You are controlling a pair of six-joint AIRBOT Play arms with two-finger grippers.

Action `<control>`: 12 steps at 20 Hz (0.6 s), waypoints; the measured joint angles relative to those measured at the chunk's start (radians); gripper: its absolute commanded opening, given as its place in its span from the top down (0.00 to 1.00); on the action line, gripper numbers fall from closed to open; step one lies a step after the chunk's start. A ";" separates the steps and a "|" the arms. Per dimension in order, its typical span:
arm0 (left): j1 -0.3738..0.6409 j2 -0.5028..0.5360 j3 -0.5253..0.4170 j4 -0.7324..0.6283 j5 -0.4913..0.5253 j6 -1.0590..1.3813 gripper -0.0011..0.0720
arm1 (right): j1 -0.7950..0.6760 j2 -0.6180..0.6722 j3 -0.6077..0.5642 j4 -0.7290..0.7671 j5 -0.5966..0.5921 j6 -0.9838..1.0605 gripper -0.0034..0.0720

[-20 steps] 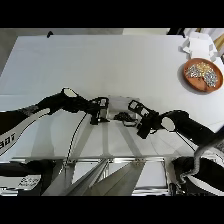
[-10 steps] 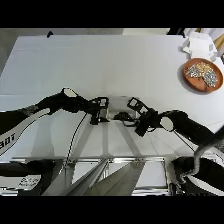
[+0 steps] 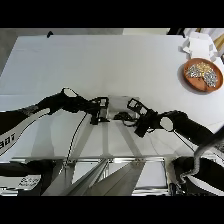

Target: Fold the box and place the chain.

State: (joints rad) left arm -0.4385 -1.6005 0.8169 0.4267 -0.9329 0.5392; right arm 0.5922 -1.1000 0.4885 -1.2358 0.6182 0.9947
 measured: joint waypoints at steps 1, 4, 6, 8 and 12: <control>0.000 0.000 0.000 0.000 -0.002 0.000 0.78 | 0.000 0.000 0.000 0.011 0.011 -0.013 0.74; 0.000 0.000 0.000 0.000 -0.001 0.000 0.78 | 0.000 0.000 0.000 0.049 0.019 -0.042 0.74; 0.000 0.000 0.000 0.001 -0.001 0.000 0.78 | 0.000 0.000 -0.001 0.065 0.013 -0.050 0.74; 0.000 0.000 0.000 0.001 0.000 0.000 0.78 | 0.000 0.000 -0.001 0.077 0.003 -0.053 0.74; 0.000 0.000 0.000 0.001 0.000 0.000 0.78 | 0.000 -0.006 -0.005 0.093 -0.014 -0.056 0.76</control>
State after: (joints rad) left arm -0.4381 -1.6001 0.8169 0.4274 -0.9325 0.5388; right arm 0.5922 -1.1065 0.4839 -1.1423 0.6044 0.9390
